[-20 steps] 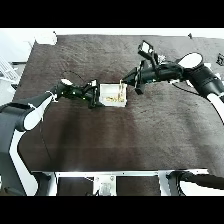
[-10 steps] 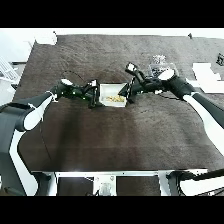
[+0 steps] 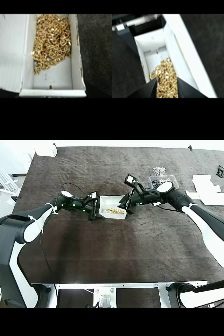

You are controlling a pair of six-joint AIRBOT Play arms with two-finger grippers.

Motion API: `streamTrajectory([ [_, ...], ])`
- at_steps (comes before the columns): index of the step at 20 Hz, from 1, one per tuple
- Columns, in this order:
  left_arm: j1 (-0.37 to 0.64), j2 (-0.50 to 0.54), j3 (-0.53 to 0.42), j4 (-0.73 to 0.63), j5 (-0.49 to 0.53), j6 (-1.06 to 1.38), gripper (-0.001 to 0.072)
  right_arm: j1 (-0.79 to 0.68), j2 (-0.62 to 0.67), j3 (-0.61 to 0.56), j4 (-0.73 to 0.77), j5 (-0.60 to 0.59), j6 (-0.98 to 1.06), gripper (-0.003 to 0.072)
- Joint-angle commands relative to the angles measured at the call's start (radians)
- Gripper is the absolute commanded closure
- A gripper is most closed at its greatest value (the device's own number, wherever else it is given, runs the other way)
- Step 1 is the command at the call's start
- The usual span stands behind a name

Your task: Fold the box and place the chain.

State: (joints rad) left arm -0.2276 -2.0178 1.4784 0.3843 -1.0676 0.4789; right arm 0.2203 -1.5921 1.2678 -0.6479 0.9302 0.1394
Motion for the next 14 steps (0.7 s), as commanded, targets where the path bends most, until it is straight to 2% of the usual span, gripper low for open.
streamTrajectory([
  [1, 0.001, 0.001, 0.000, 0.000, 0.000, 0.000, 0.0348, 0.001, 0.112, 0.004, 0.005, 0.012, 0.002, 0.0395],
  [3, 0.001, 0.001, 0.000, 0.000, 0.001, 0.000, 0.0348, -0.005, 0.184, 0.011, 0.010, -0.026, -0.024, 0.0377],
  [4, 0.001, 0.001, 0.000, 0.000, 0.001, 0.000, 0.0348, -0.013, 0.187, 0.019, 0.010, -0.080, -0.047, 0.0213],
  [5, 0.001, 0.001, 0.000, 0.000, 0.001, 0.000, 0.0348, -0.019, 0.172, 0.027, 0.018, -0.123, -0.050, 0.0095],
  [9, 0.001, 0.001, 0.000, 0.000, 0.001, 0.000, 0.0348, -0.032, 0.035, 0.134, 0.032, -0.127, -0.085, 0.0104],
  [10, 0.001, 0.001, 0.000, 0.000, 0.001, 0.000, 0.0348, -0.032, 0.005, 0.161, 0.042, -0.127, -0.099, 0.0134],
  [11, 0.001, 0.001, 0.000, 0.000, 0.001, 0.000, 0.0348, -0.032, -0.018, 0.183, 0.052, -0.126, -0.100, 0.0250],
  [13, 0.001, 0.001, 0.000, 0.000, 0.001, 0.000, 0.0348, -0.032, -0.053, 0.202, 0.062, -0.126, -0.100, 0.0334],
  [14, 0.001, 0.001, 0.000, 0.000, 0.001, 0.000, 0.0348, -0.032, -0.066, 0.202, 0.062, -0.111, -0.123, 0.0345],
])
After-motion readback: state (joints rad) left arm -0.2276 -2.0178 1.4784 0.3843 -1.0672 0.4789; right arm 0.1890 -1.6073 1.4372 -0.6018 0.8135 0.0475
